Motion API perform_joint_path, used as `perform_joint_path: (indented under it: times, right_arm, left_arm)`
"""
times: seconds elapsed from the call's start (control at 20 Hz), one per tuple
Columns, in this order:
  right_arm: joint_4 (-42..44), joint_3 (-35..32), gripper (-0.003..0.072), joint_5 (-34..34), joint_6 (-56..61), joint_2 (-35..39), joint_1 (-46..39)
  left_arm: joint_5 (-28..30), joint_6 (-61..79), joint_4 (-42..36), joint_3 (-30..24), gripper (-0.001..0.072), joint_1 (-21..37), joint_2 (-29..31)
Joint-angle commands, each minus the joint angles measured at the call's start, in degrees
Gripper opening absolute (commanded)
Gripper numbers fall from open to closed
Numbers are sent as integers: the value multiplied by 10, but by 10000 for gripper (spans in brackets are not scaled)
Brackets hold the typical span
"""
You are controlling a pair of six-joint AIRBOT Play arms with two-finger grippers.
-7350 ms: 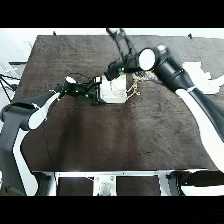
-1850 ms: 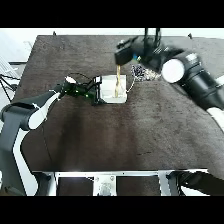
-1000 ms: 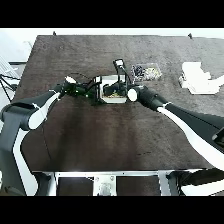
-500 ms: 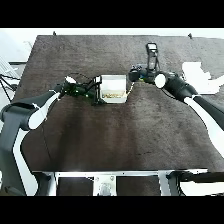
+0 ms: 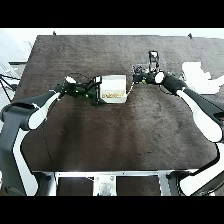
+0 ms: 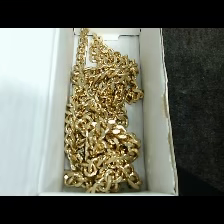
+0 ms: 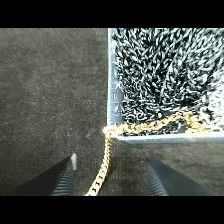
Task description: Fold the box and place the chain.
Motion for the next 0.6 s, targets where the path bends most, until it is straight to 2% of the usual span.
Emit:
perform_joint_path:
  times: [0.0,0.05,0.2,0.25,0.3,0.35,0.55]
  right_arm:
    - [66,31,473,28,-53,-42,-1]
    - [75,33,473,28,-56,-51,-1]
    - [80,37,321,27,-61,-74,-1]
    - [80,37,202,27,-79,-75,2]
    - [80,37,35,27,-96,-73,6]
    - [80,37,12,29,-104,-66,10]
    - [68,36,10,58,-127,14,17]
  left_arm:
    - [0,0,0,0,350,0,0]
    - [0,0,0,0,350,0,0]
    - [0,0,0,0,350,0,0]
    - [0,0,0,0,350,0,0]
    - [0,0,0,0,350,0,0]
    - [0,0,0,0,350,0,0]
    - [0,0,0,0,350,0,0]
